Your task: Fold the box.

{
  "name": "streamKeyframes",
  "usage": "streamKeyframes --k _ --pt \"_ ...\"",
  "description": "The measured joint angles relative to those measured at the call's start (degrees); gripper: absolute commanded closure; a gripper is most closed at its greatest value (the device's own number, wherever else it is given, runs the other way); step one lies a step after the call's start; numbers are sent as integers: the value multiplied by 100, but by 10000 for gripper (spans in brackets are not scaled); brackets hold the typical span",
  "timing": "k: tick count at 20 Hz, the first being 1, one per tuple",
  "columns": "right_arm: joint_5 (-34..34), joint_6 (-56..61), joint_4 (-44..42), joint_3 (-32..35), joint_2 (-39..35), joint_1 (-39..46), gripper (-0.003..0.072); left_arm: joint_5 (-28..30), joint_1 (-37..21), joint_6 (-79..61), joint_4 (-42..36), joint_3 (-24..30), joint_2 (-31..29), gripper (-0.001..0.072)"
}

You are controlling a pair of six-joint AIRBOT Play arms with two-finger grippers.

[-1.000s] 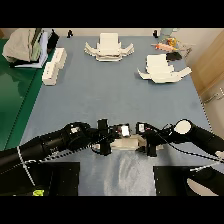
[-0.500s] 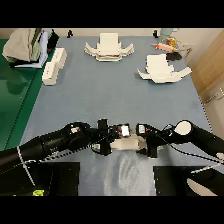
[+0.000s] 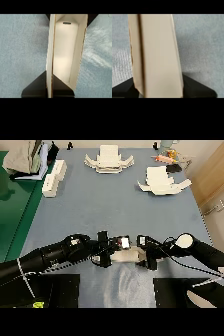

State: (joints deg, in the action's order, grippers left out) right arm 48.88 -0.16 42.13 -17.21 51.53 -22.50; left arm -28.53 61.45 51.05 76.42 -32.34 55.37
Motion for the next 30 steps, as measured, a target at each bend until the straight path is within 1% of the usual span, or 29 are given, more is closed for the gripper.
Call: streamKeyframes --k 2,3,8,9,10,12,14,21,23,24,25,30 --pt "-96 -94 -85 66 -2 2 197 -4 0 -2 0 0 0 693" --pt "-114 -138 -111 92 -7 4 214 -7 0 0 0 0 0 693" --pt "-151 -229 -170 155 -11 4 215 -4 0 0 0 0 0 693" --pt "-157 -238 -177 160 -11 4 173 -4 0 0 0 0 0 693" --pt "-170 -245 -181 164 -9 4 147 -4 0 0 0 0 0 693" --pt "-188 -251 -184 177 -9 4 147 -2 0 0 0 0 0 693" --pt "-223 -249 -197 184 -7 4 33 2 0 0 0 0 0 693" --pt "-181 -245 -308 181 -24 2 26 4 0 0 0 0 0 693" --pt "-170 -247 -308 181 -35 2 38 4 0 0 0 0 0 693" --pt "-166 -247 -286 179 -35 2 80 4 0 0 0 0 0 693" --pt "-170 -247 -262 177 -35 2 183 4 0 0 0 0 0 693" --pt "-170 -315 -162 177 -35 2 177 2 0 0 0 0 0 693"
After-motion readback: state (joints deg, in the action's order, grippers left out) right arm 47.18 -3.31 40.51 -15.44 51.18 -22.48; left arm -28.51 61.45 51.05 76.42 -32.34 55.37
